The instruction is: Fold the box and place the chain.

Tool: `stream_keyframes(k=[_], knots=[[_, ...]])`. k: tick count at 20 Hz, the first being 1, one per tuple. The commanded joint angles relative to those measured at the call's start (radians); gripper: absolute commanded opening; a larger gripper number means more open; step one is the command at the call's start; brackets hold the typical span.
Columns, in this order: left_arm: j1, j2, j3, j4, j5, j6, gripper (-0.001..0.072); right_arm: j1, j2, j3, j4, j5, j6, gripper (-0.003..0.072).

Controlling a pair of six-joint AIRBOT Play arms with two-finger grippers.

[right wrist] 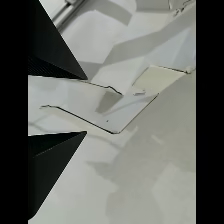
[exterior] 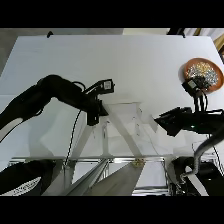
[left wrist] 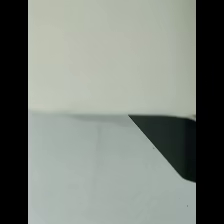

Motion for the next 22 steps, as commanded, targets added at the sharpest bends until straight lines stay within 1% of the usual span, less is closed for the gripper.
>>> stream_keyframes(k=[1, 3, 7, 8, 11, 14, 19, 22], knots=[[-0.029, 0.085, -0.119, -0.042, -0.117, 0.07, 0.0002, 0.0, 0.034, 0.006, -0.003, 0.029, 0.012, 0.0362], [-0.037, 0.06, -0.13, -0.047, -0.142, 0.117, 0.0004, 0.0, 0.034, 0.006, -0.003, 0.023, 0.012, 0.0362], [-0.056, -0.05, -0.13, -0.049, -0.272, 0.238, 0.0005, 0.0, 0.034, 0.006, -0.003, 0.021, 0.012, 0.0359], [-0.063, -0.084, -0.13, -0.048, -0.286, 0.238, 0.0005, 0.0, 0.034, 0.006, -0.003, 0.021, 0.012, 0.0359], [-0.066, -0.16, -0.13, -0.056, -0.286, 0.238, 0.0005, 0.0, 0.034, 0.005, -0.002, 0.024, 0.012, 0.0358], [-0.066, -0.185, -0.13, -0.056, -0.314, 0.238, 0.0005, 0.0, 0.034, 0.005, -0.003, 0.024, 0.012, 0.0358], [-0.067, -0.187, -0.13, -0.055, -0.395, 0.238, 0.0005, 0.0, 0.034, 0.005, -0.003, 0.022, 0.012, 0.0357], [-0.082, -0.193, -0.13, -0.053, -0.417, 0.238, 0.0005, 0.0, 0.034, 0.005, -0.003, 0.006, 0.012, 0.0357]])
